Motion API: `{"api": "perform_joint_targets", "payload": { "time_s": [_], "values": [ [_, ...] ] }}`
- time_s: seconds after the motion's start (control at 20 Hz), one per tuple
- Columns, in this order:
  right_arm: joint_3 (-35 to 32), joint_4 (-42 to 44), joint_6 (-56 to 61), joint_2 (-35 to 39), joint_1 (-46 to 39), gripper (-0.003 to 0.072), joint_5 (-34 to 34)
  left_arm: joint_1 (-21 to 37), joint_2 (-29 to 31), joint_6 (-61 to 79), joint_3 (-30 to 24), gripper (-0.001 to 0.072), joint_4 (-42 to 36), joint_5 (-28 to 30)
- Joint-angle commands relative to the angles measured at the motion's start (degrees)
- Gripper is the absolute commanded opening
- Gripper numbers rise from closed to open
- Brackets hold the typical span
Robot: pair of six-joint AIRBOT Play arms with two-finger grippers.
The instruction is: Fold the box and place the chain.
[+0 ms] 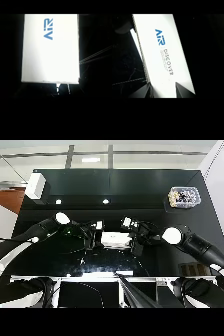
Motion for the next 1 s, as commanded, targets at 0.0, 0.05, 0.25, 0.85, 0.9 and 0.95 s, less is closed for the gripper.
{"api": "perform_joint_targets", "payload": {
  "time_s": [0.0, 0.05, 0.25, 0.85, 0.9, 0.95],
  "values": [
    [0.02, 0.02, 0.04, -1.22, 0.02, 0.0385, -0.20, 0.00, -0.04, 0.04, -0.02, 0.0372, 0.00, 0.04],
    [0.13, 0.07, 0.07, -1.18, 0.02, 0.0385, -0.15, 0.00, -0.04, 0.02, -0.02, 0.0373, 0.00, 0.04],
    [1.36, 0.00, 4.98, 1.68, -0.13, 0.0385, 0.42, 0.00, -0.04, 0.04, -0.02, 0.0372, 0.00, 0.04],
    [-0.42, 25.00, 33.46, -6.51, -2.34, 0.0027, 2.23, 0.00, -0.04, 0.04, -0.02, 0.0372, 0.00, 0.04],
    [-0.42, 24.90, 33.46, -7.80, -2.34, 0.0027, 1.66, 0.00, -0.04, 0.04, -0.02, 0.0373, 0.00, 0.04],
    [-0.42, 24.81, 33.48, -8.94, -2.34, 0.0027, 1.42, 0.00, -0.04, 0.04, -0.02, 0.0373, 0.00, 0.04]
  ]
}}
